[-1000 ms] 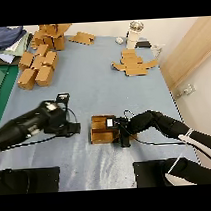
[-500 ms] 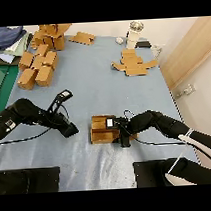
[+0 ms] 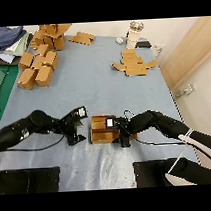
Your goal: Fold the box.
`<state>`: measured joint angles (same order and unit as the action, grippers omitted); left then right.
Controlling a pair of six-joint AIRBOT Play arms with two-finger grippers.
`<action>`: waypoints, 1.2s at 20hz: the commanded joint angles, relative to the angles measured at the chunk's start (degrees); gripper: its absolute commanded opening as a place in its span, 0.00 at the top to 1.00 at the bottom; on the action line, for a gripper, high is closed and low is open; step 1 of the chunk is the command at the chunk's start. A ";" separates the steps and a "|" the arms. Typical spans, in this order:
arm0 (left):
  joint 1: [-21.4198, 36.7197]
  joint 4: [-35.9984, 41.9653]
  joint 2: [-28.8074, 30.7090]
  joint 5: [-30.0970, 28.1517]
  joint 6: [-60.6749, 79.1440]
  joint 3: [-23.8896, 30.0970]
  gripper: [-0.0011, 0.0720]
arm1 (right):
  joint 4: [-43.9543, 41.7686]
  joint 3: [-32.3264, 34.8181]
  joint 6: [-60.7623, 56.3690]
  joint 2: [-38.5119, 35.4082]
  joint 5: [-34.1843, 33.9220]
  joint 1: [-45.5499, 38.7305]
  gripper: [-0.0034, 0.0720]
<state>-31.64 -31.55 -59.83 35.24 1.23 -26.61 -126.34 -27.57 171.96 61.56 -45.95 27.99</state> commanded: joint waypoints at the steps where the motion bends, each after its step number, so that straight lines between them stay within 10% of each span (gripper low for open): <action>1: -3.56 16.28 2.99 -5.55 15.93 5.81 0.03 | 0.07 0.02 -0.02 0.04 0.00 -0.02 0.37; 24: -6.67 18.99 -6.03 -0.52 18.91 1.01 0.03 | 0.09 0.02 -0.02 0.04 0.00 -0.02 0.37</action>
<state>-38.06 -11.73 -65.19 32.95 20.05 -24.97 -126.23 -27.57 171.94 61.56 -45.95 27.99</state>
